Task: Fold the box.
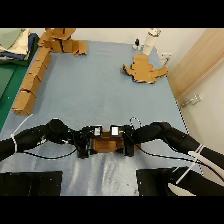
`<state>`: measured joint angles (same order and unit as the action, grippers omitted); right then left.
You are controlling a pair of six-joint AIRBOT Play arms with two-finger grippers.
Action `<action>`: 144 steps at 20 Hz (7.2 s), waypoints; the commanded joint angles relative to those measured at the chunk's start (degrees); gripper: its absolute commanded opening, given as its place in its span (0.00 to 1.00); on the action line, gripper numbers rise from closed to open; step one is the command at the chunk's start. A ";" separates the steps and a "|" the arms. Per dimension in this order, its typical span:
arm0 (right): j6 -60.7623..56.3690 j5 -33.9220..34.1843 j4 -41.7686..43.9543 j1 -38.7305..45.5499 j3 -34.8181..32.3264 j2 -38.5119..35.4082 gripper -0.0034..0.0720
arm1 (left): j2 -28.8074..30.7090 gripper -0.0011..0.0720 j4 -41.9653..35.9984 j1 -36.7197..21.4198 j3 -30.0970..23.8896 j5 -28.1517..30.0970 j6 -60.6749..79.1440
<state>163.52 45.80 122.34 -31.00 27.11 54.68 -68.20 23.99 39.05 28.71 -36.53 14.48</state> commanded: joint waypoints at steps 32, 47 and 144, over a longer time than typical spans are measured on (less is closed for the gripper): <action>-66.60 10.43 20.94 13.75 13.05 9.64 0.04 | -0.02 0.74 0.02 0.02 0.04 0.15 0.07; -55.39 14.25 20.17 14.91 13.05 22.49 0.04 | -0.02 0.74 0.02 0.02 0.04 0.11 0.07; -82.60 9.20 -12.07 9.14 -6.58 -9.07 0.04 | -0.02 0.74 0.02 0.02 0.04 0.11 0.07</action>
<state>78.50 58.26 106.13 -21.78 21.98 44.34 -68.20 23.99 39.09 28.69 -36.42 14.52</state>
